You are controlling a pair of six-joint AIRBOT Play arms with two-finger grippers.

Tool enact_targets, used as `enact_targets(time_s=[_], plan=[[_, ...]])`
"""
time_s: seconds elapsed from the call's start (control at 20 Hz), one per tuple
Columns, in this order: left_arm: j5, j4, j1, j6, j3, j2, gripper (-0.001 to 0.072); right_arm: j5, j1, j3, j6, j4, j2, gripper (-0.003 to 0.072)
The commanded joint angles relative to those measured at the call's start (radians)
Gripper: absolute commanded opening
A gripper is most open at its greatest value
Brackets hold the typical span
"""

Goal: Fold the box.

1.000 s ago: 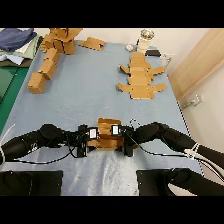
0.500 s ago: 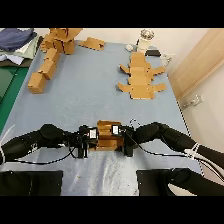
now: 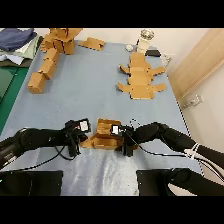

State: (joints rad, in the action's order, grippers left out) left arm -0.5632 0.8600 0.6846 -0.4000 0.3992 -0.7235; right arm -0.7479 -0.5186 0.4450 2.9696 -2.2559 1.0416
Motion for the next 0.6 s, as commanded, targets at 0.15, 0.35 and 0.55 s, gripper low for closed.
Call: enact_targets(time_s=[0.15,0.35,0.55], plan=[[-0.187,0.435,-0.025,-0.999,0.001,0.213,0.0016,0.002,0.0,0.0,0.0,0.0,0.0,0.0488],[-0.205,0.443,-0.153,-1.316,0.001,0.093,0.0015,0.002,0.0,0.0,0.0,0.0,0.0,0.0488],[-0.159,0.216,-0.167,-1.183,0.001,-0.078,0.0015,0.003,0.0,0.0,0.0,0.0,0.0,0.0488]])
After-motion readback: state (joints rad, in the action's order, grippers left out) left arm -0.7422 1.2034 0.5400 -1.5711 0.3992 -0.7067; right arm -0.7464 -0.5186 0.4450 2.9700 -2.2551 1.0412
